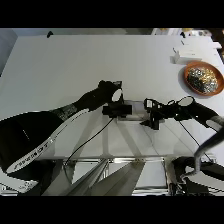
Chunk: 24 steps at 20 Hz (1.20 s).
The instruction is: Fold the box and place the chain.
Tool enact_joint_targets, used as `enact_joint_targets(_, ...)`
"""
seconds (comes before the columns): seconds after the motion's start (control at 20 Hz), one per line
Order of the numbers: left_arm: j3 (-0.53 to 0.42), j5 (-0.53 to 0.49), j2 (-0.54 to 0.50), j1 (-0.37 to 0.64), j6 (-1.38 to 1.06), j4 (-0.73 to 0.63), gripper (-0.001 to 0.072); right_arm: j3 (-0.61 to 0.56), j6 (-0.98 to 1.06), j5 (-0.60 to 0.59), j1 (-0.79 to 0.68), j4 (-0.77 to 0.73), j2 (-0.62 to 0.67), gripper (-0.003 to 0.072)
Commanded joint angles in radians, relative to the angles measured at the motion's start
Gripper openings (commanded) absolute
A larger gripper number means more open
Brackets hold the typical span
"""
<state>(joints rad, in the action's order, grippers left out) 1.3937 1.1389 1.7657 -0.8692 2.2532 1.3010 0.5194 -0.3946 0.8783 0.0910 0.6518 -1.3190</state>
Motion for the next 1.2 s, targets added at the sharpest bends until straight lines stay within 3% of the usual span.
enact_joint_targets(0.0, 0.001, 0.002, 0.01, -0.006, 0.024, -0.002, 0.0201, 0.0, 0.001, 0.0, 0.0, -0.001, 0.0, 0.0339)
enact_joint_targets(0.05, 0.001, 0.002, 0.012, -0.011, 0.026, -0.002, 0.0194, 0.0, 0.001, 0.0, 0.0, -0.001, 0.0, 0.0339)
enact_joint_targets(0.2, 0.001, 0.002, 0.018, -0.021, 0.034, -0.001, 0.0021, 0.0, 0.001, 0.0, 0.0, -0.001, 0.0, 0.0339)
enact_joint_targets(0.4, 0.001, 0.002, 0.022, -0.033, 0.049, 0.002, 0.0004, 0.0, 0.001, 0.0, 0.0, -0.001, 0.0, 0.0339)
enact_joint_targets(0.45, 0.001, 0.005, 0.022, -0.035, 0.047, 0.002, 0.0017, 0.0, 0.001, 0.0, 0.0, -0.001, 0.0, 0.0339)
enact_joint_targets(0.5, 0.001, 0.018, 0.021, -0.035, 0.037, 0.002, 0.0117, 0.0, 0.001, 0.0, 0.0, -0.001, 0.0, 0.0339)
enact_joint_targets(0.55, 0.001, 0.04, 0.019, -0.034, 0.02, 0.002, 0.03, 0.0, 0.001, 0.0, 0.0, -0.001, 0.0, 0.0339)
enact_joint_targets(0.6, 0.001, 0.063, 0.013, -0.028, 0.013, 0.009, 0.0354, 0.0, 0.001, 0.0, 0.0, -0.001, 0.0, 0.0339)
enact_joint_targets(0.95, 0.031, 0.146, -0.023, 0.01, 0.014, 0.082, 0.0334, 0.0, 0.001, 0.0, 0.0, -0.001, 0.0, 0.0339)
enact_joint_targets(1.15, 0.036, 0.121, -0.011, 0.007, 0.023, 0.083, 0.0332, 0.0, 0.001, 0.0, 0.0, -0.001, 0.0, 0.0339)
